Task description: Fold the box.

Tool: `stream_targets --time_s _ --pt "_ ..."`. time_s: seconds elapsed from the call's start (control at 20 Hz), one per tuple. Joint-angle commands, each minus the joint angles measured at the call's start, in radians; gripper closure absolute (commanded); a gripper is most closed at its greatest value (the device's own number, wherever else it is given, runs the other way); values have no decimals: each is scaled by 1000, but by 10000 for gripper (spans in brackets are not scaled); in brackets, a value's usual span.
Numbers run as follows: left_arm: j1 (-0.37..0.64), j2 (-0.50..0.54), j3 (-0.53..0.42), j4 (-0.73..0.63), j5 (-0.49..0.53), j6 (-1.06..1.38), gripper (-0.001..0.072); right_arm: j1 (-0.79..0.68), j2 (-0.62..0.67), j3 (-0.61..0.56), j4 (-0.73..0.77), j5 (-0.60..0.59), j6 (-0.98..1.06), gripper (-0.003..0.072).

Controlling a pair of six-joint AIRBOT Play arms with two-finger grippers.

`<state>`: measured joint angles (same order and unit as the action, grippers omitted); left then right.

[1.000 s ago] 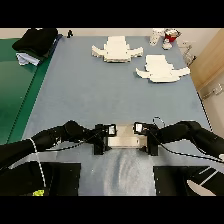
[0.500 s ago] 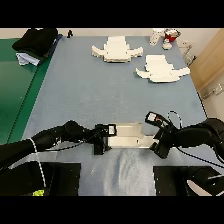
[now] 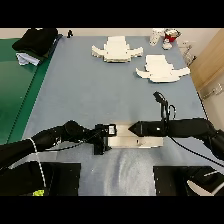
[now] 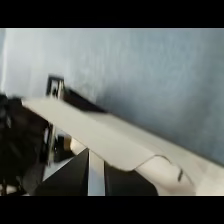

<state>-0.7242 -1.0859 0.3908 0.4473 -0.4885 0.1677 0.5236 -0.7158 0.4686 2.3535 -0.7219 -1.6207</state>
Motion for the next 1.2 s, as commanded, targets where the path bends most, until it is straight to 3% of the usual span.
stream_targets --time_s 0.0,0.25,0.45,0.9,1.15 --pt "1 1 0 2 -12 1 286 -2 -85 23 0 199 32 610" --pt "1 1 0 2 -9 1 286 -24 -284 24 -10 189 31 610" --pt "1 1 0 2 -9 1 286 -24 -362 24 -21 141 21 610" --pt "1 1 0 1 -10 0 286 -24 -360 25 -28 138 10 610" --pt "1 1 0 1 -10 0 286 -24 -254 56 -127 127 -30 610"
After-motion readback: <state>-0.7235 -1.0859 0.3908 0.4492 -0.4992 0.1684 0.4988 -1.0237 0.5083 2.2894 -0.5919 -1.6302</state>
